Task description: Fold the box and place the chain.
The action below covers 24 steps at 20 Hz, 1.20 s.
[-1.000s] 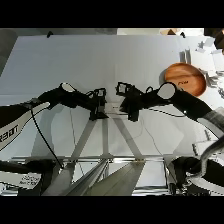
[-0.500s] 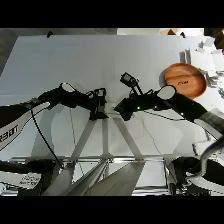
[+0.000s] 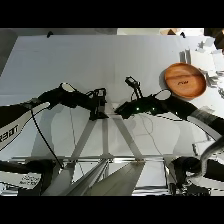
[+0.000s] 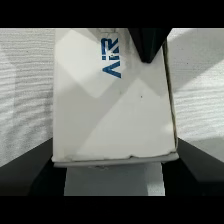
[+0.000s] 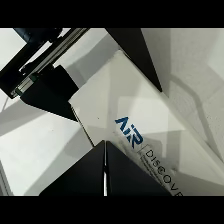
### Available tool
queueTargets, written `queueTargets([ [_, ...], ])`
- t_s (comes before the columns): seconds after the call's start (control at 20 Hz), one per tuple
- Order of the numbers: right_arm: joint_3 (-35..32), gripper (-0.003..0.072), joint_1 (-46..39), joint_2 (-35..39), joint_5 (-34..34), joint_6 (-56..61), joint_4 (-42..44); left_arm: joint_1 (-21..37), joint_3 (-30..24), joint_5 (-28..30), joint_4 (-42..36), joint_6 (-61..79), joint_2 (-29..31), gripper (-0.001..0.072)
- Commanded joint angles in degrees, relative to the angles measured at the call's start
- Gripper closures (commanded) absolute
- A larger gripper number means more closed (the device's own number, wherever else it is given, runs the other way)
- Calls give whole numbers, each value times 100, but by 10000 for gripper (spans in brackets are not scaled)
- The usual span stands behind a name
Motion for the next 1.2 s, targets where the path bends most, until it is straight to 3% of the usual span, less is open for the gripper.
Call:
queueTargets([
  [0.0,-9,678,-9,164,-55,7,50,0,-2,2,-2,-2,-2,529],
  [0.2,7,678,-214,793,-387,13,46,0,-2,2,-2,-2,0,529],
  [0.35,13,677,-839,1547,-358,219,-160,0,-2,2,-4,-2,0,529],
  [0.45,13,677,-1425,2114,-367,726,-962,0,-2,2,-4,-2,0,529],
  [0.6,13,677,-2312,2824,-306,2048,-2909,0,-2,2,-2,-2,0,529],
  [0.85,13,677,-3254,3217,433,3790,-5727,0,-2,2,-2,-2,0,529],
  [1.0,11,677,-3495,3217,990,3790,-6019,0,-2,2,-4,-2,0,529],
  [1.15,11,677,-3506,3217,1130,3790,-5952,0,-2,0,-24,-2,-2,529],
])
